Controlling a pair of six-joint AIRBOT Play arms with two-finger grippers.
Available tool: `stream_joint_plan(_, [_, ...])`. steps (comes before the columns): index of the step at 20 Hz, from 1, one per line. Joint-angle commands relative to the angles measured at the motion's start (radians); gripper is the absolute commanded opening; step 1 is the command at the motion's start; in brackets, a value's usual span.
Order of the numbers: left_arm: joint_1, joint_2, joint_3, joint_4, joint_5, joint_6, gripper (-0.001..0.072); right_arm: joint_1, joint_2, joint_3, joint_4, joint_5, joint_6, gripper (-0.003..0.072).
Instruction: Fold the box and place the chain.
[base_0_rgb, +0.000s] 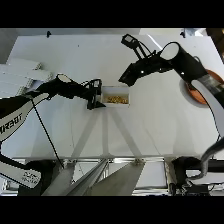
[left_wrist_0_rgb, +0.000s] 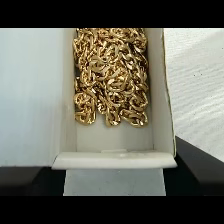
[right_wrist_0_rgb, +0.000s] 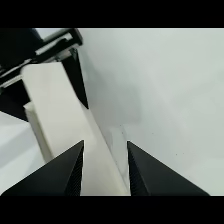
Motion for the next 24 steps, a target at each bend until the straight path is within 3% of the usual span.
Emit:
stream_joint_plan(1, [0.0, 0.0, 0.0, 0.0, 0.0, 0.0, 0.0088, 0.012, -0.088, 0.008, -0.006, -0.024, 0.009, 0.0272])
stream_joint_plan(5, [0.0, 0.0, 0.0, 0.0, 0.0, 0.0, 0.0088, 0.068, -0.11, 0.009, -0.01, -0.006, -0.051, 0.0272])
stream_joint_plan(11, [0.0, 0.0, 0.0, 0.0, 0.0, 0.0, 0.0088, 0.09, -0.11, 0.009, -0.016, 0.126, -0.077, 0.0288])
stream_joint_plan(19, [0.0, 0.0, 0.0, 0.0, 0.0, 0.0, 0.0088, 0.132, -0.074, 0.008, -0.026, 0.093, -0.256, 0.03])
stream_joint_plan(24, [0.0, 0.0, 0.0, 0.0, 0.0, 0.0, 0.0088, 0.153, -0.074, 0.008, -0.105, 0.042, -0.258, 0.0326])
